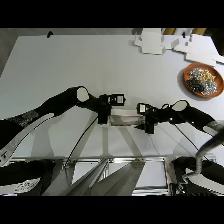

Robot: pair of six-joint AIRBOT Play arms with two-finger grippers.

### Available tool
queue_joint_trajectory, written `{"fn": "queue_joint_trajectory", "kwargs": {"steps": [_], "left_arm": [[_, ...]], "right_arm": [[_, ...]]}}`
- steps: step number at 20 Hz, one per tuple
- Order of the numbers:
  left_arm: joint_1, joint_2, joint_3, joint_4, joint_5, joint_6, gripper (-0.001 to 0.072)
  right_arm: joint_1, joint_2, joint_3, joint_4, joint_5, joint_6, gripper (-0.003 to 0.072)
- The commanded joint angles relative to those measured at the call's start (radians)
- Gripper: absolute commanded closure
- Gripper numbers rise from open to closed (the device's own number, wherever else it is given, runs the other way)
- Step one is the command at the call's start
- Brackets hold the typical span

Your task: Fold the box and place the chain.

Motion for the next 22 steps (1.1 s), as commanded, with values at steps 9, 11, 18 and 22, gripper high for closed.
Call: {"fn": "queue_joint_trajectory", "kwargs": {"steps": [9, 11, 18, 22], "left_arm": [[0.000, 0.002, 0.000, 0.010, -0.022, 0.000, 0.0417], [0.003, 0.018, 0.000, 0.016, -0.031, 0.000, 0.0180], [0.098, 0.160, 0.000, 0.097, -0.089, -0.053, 0.0138], [0.066, 0.291, 0.000, 0.269, -0.238, -0.245, 0.0543]], "right_arm": [[0.000, 0.000, 0.000, 0.000, 0.001, 0.000, 0.0380], [0.000, 0.000, 0.000, 0.000, 0.001, 0.000, 0.0380], [0.000, 0.000, 0.000, 0.000, 0.001, 0.000, 0.0380], [0.000, 0.000, 0.000, 0.000, 0.001, 0.000, 0.0380]]}}
